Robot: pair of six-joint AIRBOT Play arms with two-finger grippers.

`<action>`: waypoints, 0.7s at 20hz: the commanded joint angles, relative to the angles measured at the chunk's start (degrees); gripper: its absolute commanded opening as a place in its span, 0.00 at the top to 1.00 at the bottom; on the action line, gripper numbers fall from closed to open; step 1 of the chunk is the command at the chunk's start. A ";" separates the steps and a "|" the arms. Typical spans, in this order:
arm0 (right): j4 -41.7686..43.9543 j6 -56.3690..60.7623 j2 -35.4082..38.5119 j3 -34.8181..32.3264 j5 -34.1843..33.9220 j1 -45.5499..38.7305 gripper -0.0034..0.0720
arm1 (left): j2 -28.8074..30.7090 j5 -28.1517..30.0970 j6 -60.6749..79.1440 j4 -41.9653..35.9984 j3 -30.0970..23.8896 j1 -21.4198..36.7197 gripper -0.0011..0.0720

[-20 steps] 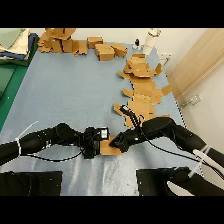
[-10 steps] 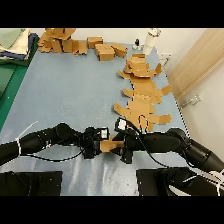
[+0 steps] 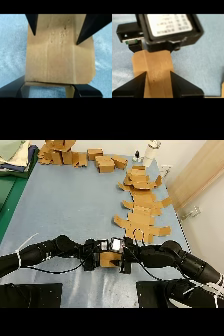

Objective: Fold the box.

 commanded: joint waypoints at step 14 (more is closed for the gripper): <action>-8.22 -2.89 0.28 -4.68 11.32 8.22 0.17 | 0.02 0.04 0.00 0.02 0.02 0.04 0.46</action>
